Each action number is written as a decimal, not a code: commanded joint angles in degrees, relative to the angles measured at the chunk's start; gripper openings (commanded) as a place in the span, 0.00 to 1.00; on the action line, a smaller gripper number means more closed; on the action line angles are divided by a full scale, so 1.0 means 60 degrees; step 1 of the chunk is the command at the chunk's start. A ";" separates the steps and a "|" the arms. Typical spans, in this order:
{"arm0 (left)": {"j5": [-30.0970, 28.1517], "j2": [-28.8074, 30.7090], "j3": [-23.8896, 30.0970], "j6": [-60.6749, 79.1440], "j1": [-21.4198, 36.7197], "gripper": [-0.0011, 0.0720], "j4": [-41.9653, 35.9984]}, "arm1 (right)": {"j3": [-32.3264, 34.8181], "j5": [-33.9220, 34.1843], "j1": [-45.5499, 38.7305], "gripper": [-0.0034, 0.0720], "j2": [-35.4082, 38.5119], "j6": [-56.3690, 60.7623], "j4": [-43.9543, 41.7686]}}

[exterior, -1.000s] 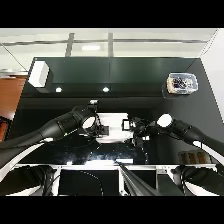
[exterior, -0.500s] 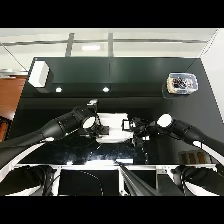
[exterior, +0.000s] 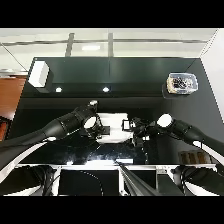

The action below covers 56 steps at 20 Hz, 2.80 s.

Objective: Fold the box and place the chain.

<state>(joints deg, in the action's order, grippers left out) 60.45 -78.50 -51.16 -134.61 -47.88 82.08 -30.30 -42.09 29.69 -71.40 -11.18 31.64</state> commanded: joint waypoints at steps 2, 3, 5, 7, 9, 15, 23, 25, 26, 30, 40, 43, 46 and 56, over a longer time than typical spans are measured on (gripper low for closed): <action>-0.0229 -0.0044 -0.0007 -0.0011 -0.0004 0.05 -0.0106 | 0.0004 0.0007 0.0004 0.22 -0.0004 0.0007 -0.0007; -0.0240 -0.0044 -0.0007 -0.0011 -0.0004 0.04 -0.0113 | 0.0004 0.0007 0.0004 0.22 -0.0004 0.0007 -0.0007; -0.0233 -0.0040 -0.0011 -0.0007 -0.0004 0.05 -0.0117 | 0.0004 0.0007 0.0004 0.22 -0.0004 0.0007 -0.0007; -0.0219 -0.0040 -0.0022 -0.0004 0.0000 0.12 -0.0080 | 0.0004 0.0007 0.0004 0.22 -0.0004 0.0007 -0.0007; -0.0215 -0.0040 -0.0022 -0.0004 0.0004 0.32 -0.0080 | 0.0004 0.0004 0.0004 0.22 -0.0004 0.0004 -0.0007; -0.0200 -0.0033 -0.0022 -0.0004 0.0018 0.35 -0.0011 | 0.0004 0.0004 0.0004 0.23 -0.0004 0.0007 -0.0007; 0.0550 -0.0029 -0.0474 0.0091 0.0015 0.35 0.0776 | 0.0004 0.0004 0.0004 0.22 -0.0004 0.0007 -0.0007; 0.0415 -0.0033 -0.0674 0.0113 0.0018 0.35 0.0769 | 0.0004 0.0004 0.0004 0.22 -0.0004 0.0007 -0.0007; 0.0386 -0.0044 -0.0670 0.0113 0.0018 0.35 0.0743 | 0.0004 0.0004 0.0004 0.22 -0.0004 0.0007 -0.0007; 0.0539 -0.0375 -0.0663 0.0113 -0.0120 0.33 0.0648 | 0.0004 0.0004 0.0004 0.22 -0.0004 0.0007 -0.0007; 0.0259 -0.0415 -0.0670 0.0153 -0.0331 0.05 0.0750 | -0.0004 0.0040 0.0000 0.87 0.0098 0.0878 0.0015; 0.0255 -0.0372 -0.0670 0.0157 -0.0299 0.05 0.0750 | -0.0007 -0.0029 -0.0011 0.87 0.0725 0.1399 0.0659; 0.0219 -0.0335 -0.0674 0.0178 -0.0259 0.05 0.0750 | -0.0007 -0.0233 -0.0011 0.87 0.1610 0.1905 0.1861; 0.0182 -0.0335 -0.0674 0.0175 -0.0259 0.05 0.0765 | 0.0004 -0.0623 0.0095 0.87 0.1861 0.1974 0.2710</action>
<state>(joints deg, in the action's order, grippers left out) 61.67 -80.55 -55.13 -133.45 -49.47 86.54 -30.28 -44.95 29.89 -60.34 0.47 47.92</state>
